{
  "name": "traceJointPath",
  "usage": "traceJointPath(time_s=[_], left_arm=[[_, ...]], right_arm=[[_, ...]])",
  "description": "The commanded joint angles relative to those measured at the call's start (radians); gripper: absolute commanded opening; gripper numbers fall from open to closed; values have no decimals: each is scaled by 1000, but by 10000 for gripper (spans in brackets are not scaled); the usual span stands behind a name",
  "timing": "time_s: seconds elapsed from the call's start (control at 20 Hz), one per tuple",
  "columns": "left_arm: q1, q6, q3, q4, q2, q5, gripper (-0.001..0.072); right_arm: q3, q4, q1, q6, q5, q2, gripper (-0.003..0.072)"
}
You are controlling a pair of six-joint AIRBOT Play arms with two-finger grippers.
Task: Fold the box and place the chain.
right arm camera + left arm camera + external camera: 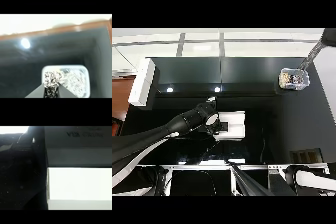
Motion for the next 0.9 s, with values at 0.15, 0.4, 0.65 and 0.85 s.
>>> traceJointPath(time_s=[0.15, 0.4, 0.65, 0.85], left_arm=[[1, 0, 0, 1, 0, 1, 28], [1, 0, 0, 1, 0, 7, 28], [1, 0, 0, 0, 0, 5, 28], [1, 0, 0, 0, 0, 5, 28]], right_arm=[[1, 268, 9, -76, 100, 233, 3], [0, 298, 134, -81, 146, 359, 2], [0, 340, 277, -85, 364, 373, 3], [-4, 367, 406, -123, 423, 373, 2]])
